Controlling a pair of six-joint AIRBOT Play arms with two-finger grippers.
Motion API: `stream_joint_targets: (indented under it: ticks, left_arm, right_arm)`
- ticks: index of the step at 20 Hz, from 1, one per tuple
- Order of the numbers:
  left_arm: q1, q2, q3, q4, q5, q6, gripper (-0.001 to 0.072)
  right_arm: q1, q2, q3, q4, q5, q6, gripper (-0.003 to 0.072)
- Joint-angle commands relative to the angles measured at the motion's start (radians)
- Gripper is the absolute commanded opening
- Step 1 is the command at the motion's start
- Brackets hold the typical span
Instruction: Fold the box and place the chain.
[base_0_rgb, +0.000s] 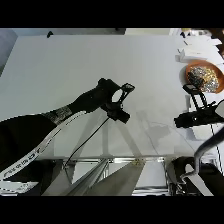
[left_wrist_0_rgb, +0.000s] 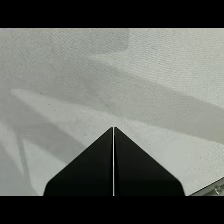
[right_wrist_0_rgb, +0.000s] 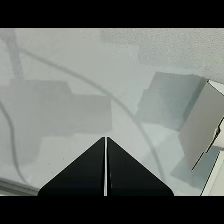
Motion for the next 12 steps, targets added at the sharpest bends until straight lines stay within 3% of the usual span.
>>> stream_joint_targets:
  ticks: [1, 8, 12]
  left_arm:
    - [0.0, 0.001, 0.0, 0.0, 0.0, 0.0, 0.0008]
    - [0.0, 0.001, 0.0, 0.0, 0.0, 0.0, 0.0008]
    - [0.0, 0.001, 0.0, 0.0, 0.0, 0.0, 0.0008]
  right_arm:
    - [0.0, -0.001, 0.001, 0.0, -0.004, 0.0, 0.0016]
    - [-0.001, -0.001, 0.001, 0.0, -0.038, 0.026, 0.0017]
    - [-0.116, -0.019, 0.07, -0.301, -0.093, 0.241, 0.0013]
